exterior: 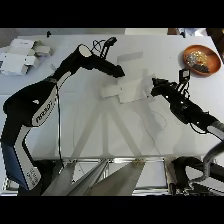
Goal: Fold the box and place the chain.
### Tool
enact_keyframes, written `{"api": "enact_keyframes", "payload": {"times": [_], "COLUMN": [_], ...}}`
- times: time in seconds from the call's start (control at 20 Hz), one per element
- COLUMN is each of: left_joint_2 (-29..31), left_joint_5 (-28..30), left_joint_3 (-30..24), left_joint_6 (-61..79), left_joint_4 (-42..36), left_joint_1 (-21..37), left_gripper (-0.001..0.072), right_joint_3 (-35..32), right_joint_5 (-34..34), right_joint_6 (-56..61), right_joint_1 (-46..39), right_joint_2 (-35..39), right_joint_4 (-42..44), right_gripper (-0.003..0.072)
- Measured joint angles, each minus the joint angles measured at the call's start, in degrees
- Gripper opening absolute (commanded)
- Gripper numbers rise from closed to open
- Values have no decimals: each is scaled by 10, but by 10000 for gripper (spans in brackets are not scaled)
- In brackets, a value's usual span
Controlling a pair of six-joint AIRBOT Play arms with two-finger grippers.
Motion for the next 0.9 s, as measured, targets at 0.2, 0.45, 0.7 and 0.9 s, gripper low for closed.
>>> {"api": "enact_keyframes", "payload": {"times": [0.2, 0.45, 0.7, 0.9], "left_joint_2": [0, 0, 0, 0], "left_joint_5": [9, 33, 15, -12], "left_joint_3": [0, 0, 0, 0], "left_joint_6": [40, 64, 71, 75], "left_joint_4": [-10, -8, 47, 66], "left_joint_1": [-12, -27, -34, -34], "left_gripper": [261, 135, 135, 9], "right_joint_3": [0, 0, 0, 0], "right_joint_5": [0, 0, 0, -1], "right_joint_6": [0, 0, 0, 0], "right_joint_1": [0, 0, 0, 0], "right_joint_2": [0, 0, 0, 0], "right_joint_4": [0, 0, 0, -1], "right_gripper": [15, 15, 15, 15]}}
